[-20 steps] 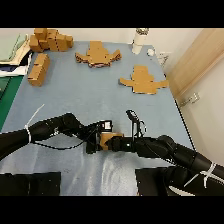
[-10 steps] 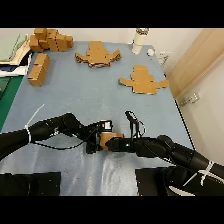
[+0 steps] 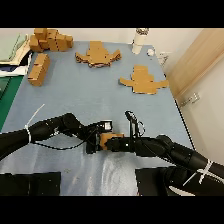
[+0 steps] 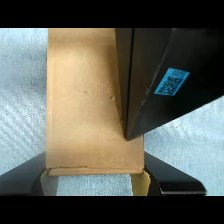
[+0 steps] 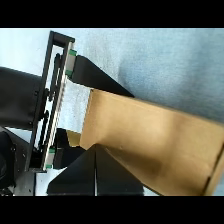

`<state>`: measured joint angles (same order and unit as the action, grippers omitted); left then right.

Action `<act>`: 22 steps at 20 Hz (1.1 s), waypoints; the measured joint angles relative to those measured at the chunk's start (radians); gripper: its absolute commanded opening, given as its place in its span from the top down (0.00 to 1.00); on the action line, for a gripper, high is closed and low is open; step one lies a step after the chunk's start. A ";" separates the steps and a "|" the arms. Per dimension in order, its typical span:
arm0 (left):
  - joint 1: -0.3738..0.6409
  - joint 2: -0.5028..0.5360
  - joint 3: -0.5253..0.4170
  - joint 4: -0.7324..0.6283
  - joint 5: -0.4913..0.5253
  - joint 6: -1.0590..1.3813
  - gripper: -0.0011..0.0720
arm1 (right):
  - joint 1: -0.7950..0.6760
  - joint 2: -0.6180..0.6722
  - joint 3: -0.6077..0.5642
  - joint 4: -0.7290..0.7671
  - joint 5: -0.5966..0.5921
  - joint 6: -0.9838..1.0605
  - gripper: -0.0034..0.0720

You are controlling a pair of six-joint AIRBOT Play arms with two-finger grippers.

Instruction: Fold the box.

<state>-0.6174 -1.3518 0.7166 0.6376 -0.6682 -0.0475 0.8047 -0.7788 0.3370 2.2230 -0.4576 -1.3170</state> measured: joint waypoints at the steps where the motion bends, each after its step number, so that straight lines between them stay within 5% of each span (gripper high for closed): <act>1: 0.000 0.000 0.000 0.000 0.000 -0.001 0.41 | 0.000 0.002 0.001 0.000 -0.002 0.000 0.95; 22: 0.000 0.000 0.000 -0.002 0.000 0.000 0.41 | 0.002 0.005 0.015 -0.006 -0.013 0.000 0.95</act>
